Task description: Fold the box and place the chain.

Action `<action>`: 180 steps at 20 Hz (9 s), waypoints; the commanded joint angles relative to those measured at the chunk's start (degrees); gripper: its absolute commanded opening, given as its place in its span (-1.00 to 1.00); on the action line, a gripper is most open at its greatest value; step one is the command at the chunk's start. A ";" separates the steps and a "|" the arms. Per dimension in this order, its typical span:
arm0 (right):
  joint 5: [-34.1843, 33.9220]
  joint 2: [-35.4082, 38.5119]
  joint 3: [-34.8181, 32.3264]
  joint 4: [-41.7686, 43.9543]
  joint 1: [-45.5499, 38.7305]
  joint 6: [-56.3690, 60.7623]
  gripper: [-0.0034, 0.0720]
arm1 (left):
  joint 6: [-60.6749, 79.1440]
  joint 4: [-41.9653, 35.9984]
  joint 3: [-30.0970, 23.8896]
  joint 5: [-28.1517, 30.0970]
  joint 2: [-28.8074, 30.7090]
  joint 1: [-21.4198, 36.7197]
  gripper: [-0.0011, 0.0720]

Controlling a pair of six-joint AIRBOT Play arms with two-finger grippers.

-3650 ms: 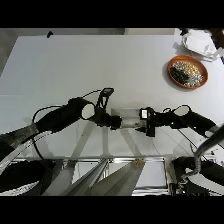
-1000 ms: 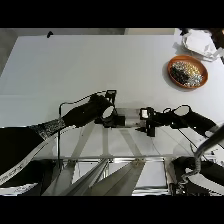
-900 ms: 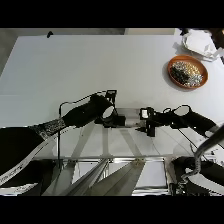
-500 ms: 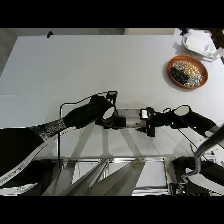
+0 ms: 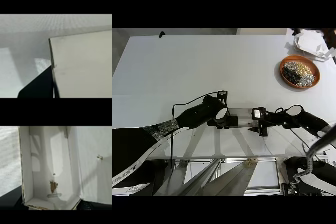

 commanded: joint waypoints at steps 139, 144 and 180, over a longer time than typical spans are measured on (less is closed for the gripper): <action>-0.92 10.01 -0.02 -31.45 0.00 28.72 0.96 | 142.29 -50.64 -23.34 18.10 5.31 17.55 -0.03; 9.38 22.49 -0.02 -45.62 0.00 39.47 0.40 | 142.29 -50.64 -23.34 18.10 5.31 17.55 -0.03; -0.79 14.29 5.81 -15.39 0.04 45.77 -0.88 | 142.29 -50.64 -23.34 17.66 5.31 17.55 -0.03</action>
